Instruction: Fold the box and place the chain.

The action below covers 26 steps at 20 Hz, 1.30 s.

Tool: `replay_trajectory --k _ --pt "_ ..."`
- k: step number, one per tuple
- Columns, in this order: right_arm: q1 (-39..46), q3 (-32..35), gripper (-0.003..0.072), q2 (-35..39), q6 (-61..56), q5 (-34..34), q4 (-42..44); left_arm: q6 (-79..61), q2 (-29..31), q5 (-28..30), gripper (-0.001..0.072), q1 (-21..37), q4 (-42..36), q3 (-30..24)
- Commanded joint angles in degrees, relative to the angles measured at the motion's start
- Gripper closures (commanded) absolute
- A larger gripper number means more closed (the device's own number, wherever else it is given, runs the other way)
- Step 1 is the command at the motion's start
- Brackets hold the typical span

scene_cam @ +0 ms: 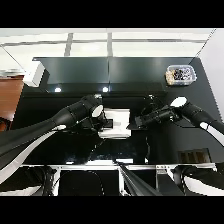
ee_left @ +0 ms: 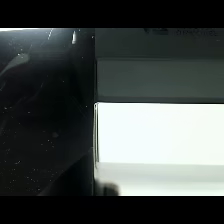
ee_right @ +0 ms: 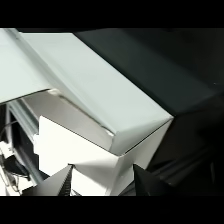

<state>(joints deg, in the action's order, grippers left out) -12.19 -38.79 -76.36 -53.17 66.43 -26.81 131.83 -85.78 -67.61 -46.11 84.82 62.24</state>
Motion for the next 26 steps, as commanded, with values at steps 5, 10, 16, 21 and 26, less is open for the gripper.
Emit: replay_trajectory --k 5,10,16,21,26 --pt "-0.1 -2.9 0.0263 0.0 -2.8 -1.4 -5.4 0.0 0.0 0.0 0.0683 0.0 0.0 0.0" --pt "0.3 -6.6 0.0263 0.0 -2.8 1.9 -6.8 0.0 0.0 0.1 0.0684 0.0 0.0 0.0" --pt "-1.5 -6.7 0.0263 0.0 -4.3 1.6 -7.3 0.0 0.0 0.1 0.0683 0.0 0.0 0.0" --pt "-2.1 -6.7 0.0263 0.0 -9.2 -0.2 -8.4 0.0 0.0 0.1 0.0683 0.0 0.0 0.0" --pt "-6.5 -6.7 0.0263 0.0 -13.2 -6.6 -10.5 0.0 0.0 0.1 0.0683 0.0 0.0 0.0"
